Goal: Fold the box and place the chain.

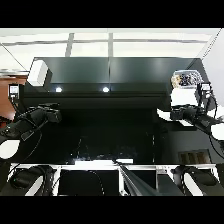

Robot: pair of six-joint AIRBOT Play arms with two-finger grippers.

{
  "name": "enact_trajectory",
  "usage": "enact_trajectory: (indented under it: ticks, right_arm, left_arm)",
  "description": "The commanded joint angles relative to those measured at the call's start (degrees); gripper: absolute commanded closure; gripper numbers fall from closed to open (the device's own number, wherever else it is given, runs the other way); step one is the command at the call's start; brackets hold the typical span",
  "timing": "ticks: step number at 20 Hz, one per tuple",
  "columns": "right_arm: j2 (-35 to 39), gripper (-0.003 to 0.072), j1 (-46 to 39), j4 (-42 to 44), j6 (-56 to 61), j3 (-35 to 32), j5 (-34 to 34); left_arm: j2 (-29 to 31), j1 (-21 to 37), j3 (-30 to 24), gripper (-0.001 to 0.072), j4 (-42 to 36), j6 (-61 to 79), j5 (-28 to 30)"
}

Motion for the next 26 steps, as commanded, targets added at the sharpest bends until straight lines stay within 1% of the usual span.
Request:
enact_trajectory:
  ticks: [1, 14, 16, 18, 19, 21, 22, 23, 24, 25, 26]
  right_arm:
    - [0.0, 0.0667, 0.0, 0.0, 0.0, 0.0, 0.0]
    - [0.0, 0.0667, 0.0, 0.0, 0.0, 0.0, 0.0]
    - [0.0, 0.0667, 0.0, 0.4, 0.0, 0.0, 0.0]
    - [0.0, 0.0667, 0.0, 5.6, 0.0, 0.0, -0.3]
    - [0.0, 0.0667, 0.0, 10.8, 0.0, 0.0, -1.1]
    - [-1.0, 0.0665, 0.0, 22.6, 0.0, 0.0, -7.8]
    - [-2.4, 0.0545, 0.0, 26.1, 0.0, 0.0, -11.4]
    - [-4.1, 0.0089, 0.0, 26.3, -0.2, 0.0, -13.3]
    - [-5.9, -0.0029, 0.0, 25.6, -1.4, 0.2, -13.3]
    - [-7.9, -0.003, -0.3, 23.9, -1.7, 1.0, -12.2]
    - [-9.7, -0.003, -1.6, 19.3, -1.5, 3.2, -10.1]
  left_arm:
    - [0.0, 0.0, 0.0, 0.0681, 0.0, 0.0, 0.0]
    - [0.0, 0.0, 0.0, 0.0681, 0.0, 0.0, 0.0]
    - [0.0, 0.0, 0.0, 0.0681, 0.0, 0.0, 1.1]
    - [0.0, 0.0, -0.2, 0.0681, 0.2, 0.1, 3.8]
    - [-0.2, 0.0, -0.6, 0.0681, 0.2, 0.0, 6.2]
    - [-2.2, 0.0, -2.0, 0.0668, 0.2, 0.0, 12.9]
    - [-4.3, -0.3, -2.1, 0.0479, -0.4, 0.0, 15.4]
    - [-6.7, -0.7, -2.1, 0.0153, -1.4, 0.0, 17.2]
    - [-9.2, -1.1, -1.8, -0.0002, -1.5, 0.0, 18.0]
    - [-11.6, -1.6, -0.9, -0.0002, -1.4, 0.1, 17.3]
    - [-13.4, -1.9, 0.4, -0.0002, -0.9, 0.2, 15.7]
